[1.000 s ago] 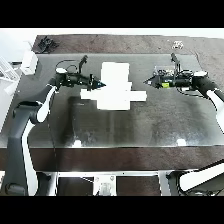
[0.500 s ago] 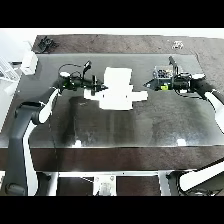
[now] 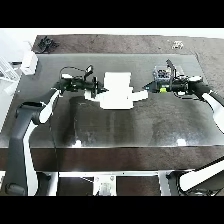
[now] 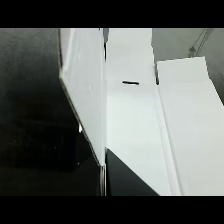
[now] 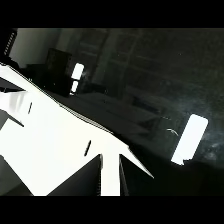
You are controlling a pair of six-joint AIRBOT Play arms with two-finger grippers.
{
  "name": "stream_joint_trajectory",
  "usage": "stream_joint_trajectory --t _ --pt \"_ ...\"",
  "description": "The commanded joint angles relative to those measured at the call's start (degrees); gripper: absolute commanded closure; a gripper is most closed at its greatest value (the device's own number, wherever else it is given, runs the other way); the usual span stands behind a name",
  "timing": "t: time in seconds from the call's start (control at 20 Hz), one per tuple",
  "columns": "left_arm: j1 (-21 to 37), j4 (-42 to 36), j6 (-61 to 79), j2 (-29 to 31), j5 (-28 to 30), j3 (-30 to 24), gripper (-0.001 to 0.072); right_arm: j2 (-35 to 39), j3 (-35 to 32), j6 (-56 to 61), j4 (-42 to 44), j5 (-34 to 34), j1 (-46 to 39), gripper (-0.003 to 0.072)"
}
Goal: Fold the box and place the chain.
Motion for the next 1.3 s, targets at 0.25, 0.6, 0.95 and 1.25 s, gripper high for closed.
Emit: stream_joint_trajectory --t 0.25,0.6,0.95,1.25 --pt "0.0 0.3 1.2 -0.2 0.0 -1.1 0.0687 0.0 -0.1 -2.0 0.0 0.0 0.3 0.0534" --pt "0.0 0.7 1.2 -0.1 -1.3 -1.1 0.0685 0.0 -0.1 -3.9 0.0 0.0 0.3 0.0535" --pt "0.0 0.4 1.2 -0.1 -1.3 -1.1 0.0685 5.6 -3.3 -17.3 4.7 1.7 0.4 0.0545" --pt "0.0 0.2 1.2 -0.1 -1.3 -1.1 0.0685 11.4 -11.0 -52.9 9.1 1.7 3.3 0.0091"
